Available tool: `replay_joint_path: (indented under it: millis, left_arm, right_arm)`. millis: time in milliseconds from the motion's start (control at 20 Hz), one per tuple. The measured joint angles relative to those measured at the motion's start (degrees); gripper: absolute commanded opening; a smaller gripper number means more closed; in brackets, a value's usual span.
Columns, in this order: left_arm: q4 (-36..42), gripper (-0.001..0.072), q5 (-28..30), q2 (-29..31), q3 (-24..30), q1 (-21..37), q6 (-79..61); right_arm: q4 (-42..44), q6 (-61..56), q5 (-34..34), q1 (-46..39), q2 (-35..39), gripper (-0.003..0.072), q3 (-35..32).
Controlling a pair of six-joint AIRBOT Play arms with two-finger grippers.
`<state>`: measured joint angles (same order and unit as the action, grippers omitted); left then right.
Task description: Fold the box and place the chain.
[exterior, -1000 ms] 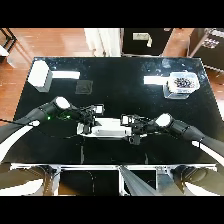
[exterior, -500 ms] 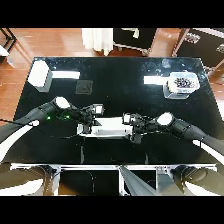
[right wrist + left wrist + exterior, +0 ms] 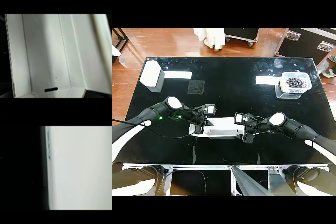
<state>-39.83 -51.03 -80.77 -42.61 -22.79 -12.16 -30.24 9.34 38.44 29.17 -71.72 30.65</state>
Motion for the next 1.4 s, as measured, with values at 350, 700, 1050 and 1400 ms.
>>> replay_joint_path:
  millis: [350, 700, 1050, 1400]
  left_arm:
    - [0.0, 0.002, 0.0, 0.0, 0.0, 0.0, 0.0]
    - [0.0, 0.002, 0.0, 0.0, 0.0, 0.0, 0.0]
    - [0.0, 0.002, -0.1, 0.0, 0.0, 0.0, -0.1]
    - [0.0, 0.002, 0.0, 0.0, 0.0, 0.0, 0.0]
  right_arm:
    - [1.6, 1.0, 0.1, 0.0, 0.0, 0.0698, 0.1]
    - [3.0, 1.5, 0.3, 0.0, -0.1, 0.0698, 0.2]
    - [1.0, 1.0, 0.1, 1.5, -0.5, 0.0698, 0.5]
    - [0.0, 0.3, 0.1, 1.9, -0.7, 0.0697, 0.6]
